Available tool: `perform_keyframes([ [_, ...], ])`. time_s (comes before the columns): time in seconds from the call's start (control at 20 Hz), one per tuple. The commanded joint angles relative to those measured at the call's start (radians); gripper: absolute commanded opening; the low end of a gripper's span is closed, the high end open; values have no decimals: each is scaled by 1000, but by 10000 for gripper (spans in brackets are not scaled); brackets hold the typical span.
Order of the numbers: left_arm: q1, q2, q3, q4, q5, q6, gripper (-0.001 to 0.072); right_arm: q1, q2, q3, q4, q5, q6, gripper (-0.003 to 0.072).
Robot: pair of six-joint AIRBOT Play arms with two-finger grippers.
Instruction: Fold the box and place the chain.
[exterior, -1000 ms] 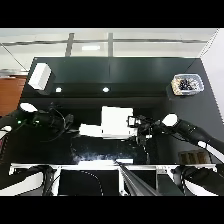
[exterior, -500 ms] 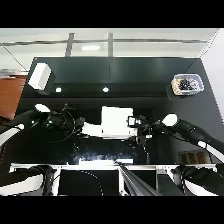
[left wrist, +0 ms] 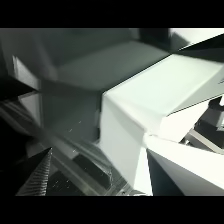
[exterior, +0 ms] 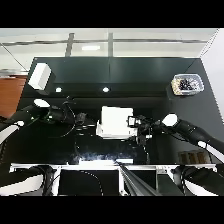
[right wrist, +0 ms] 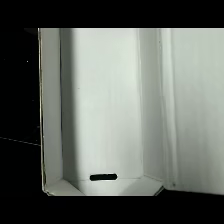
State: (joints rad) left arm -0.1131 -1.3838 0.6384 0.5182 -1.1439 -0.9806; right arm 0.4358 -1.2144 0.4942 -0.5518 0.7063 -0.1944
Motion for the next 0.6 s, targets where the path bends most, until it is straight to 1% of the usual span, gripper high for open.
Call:
perform_keyframes([
  [0.0, -17, 0, 28, -11, -22, 12, 708, 0, 0, 0, 0, 0, 0, 323],
  [0.15, -77, 0, 28, -7, -9, 12, 708, 0, 0, 0, 0, 0, 0, 323],
  [0.3, -159, 0, 34, -6, 48, -3, 708, 0, 0, 0, 0, 0, 0, 323],
  [0.45, -215, 0, 63, 1, 105, -76, 707, 0, 0, 0, 0, 0, 0, 323],
  [0.55, -237, 0, 90, 45, 118, -126, 706, 0, 0, 0, 0, 0, 0, 323],
])
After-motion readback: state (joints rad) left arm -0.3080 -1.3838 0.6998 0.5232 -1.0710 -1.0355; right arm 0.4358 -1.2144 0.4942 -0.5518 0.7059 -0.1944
